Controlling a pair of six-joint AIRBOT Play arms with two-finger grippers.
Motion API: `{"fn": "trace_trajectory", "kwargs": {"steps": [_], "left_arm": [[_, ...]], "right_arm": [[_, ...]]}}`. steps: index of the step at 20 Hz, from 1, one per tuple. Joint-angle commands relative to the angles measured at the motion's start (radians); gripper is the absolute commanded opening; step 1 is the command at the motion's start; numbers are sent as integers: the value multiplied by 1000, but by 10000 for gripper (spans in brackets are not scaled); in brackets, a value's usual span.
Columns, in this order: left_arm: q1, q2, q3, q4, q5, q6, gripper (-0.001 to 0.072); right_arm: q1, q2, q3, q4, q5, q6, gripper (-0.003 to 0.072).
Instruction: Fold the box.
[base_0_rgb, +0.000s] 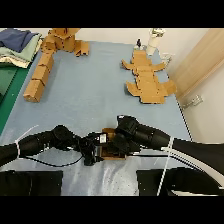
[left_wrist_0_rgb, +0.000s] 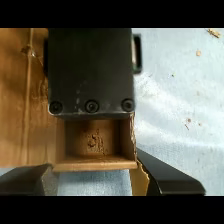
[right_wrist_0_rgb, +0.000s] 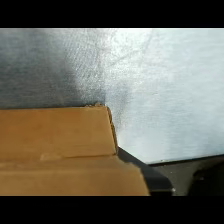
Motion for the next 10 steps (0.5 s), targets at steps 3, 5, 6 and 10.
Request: {"fn": "trace_trajectory", "kwargs": {"steps": [3, 5, 6, 10], "left_arm": [[1, 1, 1, 3, -3, 2, 459], [1, 1, 1, 3, -3, 2, 459], [1, 1, 1, 3, -3, 2, 459], [1, 1, 1, 3, -3, 2, 459]], "right_arm": [[2, 85, 11, -34, -149, 29, 388], [2, 119, 11, -72, -162, 44, 388], [2, 135, 11, -81, -164, 44, 387], [2, 242, 11, -85, -181, 43, 353]]}}
